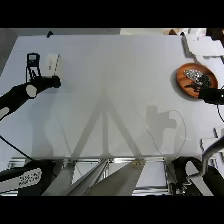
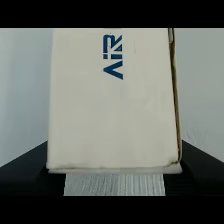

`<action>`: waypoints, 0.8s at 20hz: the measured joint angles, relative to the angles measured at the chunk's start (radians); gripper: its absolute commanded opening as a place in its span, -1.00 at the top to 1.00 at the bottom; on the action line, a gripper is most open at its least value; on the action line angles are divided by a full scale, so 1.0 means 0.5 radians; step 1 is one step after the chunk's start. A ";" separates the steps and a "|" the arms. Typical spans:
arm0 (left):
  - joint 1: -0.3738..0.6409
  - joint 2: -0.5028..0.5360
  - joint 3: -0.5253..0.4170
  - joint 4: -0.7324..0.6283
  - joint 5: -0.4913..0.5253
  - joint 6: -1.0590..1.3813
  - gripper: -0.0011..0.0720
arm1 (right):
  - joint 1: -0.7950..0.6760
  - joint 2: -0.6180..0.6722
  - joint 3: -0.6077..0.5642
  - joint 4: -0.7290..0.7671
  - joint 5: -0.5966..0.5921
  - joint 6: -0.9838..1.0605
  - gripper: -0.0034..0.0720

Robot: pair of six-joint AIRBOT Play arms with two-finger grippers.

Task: Fold the box and place the chain.

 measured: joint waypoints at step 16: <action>0.027 -0.056 -0.005 0.031 -0.317 -0.031 -0.94 | 0.000 0.000 0.000 -0.001 0.001 0.000 0.89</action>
